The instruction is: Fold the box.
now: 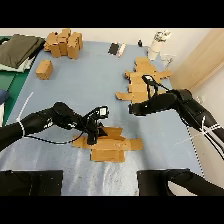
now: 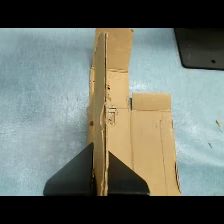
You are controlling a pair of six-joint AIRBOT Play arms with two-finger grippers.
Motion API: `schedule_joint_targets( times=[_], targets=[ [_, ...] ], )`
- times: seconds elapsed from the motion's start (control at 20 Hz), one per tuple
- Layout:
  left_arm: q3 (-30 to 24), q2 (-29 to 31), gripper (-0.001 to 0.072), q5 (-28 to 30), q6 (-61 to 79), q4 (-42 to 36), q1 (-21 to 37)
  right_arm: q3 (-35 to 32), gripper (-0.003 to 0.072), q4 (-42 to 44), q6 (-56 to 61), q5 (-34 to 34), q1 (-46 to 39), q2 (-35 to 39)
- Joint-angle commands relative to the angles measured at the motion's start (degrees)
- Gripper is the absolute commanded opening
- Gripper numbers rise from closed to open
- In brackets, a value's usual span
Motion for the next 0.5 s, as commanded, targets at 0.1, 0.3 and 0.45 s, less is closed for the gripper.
schedule_joint_targets(
  times=[0.1,0.3,0.45],
  targets=[
    [1.0,0.0,0.0010,0.7,-7.1,4.0,-0.1,0.0,0.0003,0.0,0.0,-2.1,1.1,0.0],
    [1.2,0.0,0.0010,0.8,-10.4,4.8,-0.1,0.0,0.0003,0.0,0.0,-2.1,1.2,0.0],
    [1.2,0.0,0.0011,0.8,-10.6,5.0,-0.1,0.0,0.0003,0.0,0.0,-2.7,1.2,0.0]
  ],
)
